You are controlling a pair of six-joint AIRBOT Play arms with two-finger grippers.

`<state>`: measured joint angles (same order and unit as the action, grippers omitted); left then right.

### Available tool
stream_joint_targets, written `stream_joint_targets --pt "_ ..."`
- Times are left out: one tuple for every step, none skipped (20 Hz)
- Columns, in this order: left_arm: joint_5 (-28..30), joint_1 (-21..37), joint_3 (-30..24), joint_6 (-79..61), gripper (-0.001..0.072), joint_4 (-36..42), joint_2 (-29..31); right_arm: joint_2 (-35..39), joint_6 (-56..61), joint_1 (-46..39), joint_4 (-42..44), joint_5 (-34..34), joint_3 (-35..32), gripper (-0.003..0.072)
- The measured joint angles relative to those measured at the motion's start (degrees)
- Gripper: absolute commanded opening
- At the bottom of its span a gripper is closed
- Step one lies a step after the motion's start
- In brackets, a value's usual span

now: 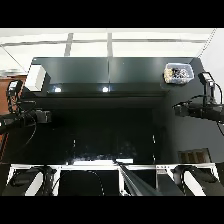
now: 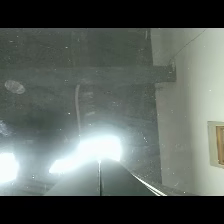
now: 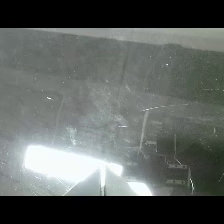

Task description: Fold the box and place the chain.

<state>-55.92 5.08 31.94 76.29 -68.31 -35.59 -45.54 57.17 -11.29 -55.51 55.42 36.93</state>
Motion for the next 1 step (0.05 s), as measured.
stream_joint_targets --pt "0.0 0.0 0.0 0.0 0.0028 0.0 0.0 0.0 0.0 0.0 0.0 0.0 0.0 0.0016"
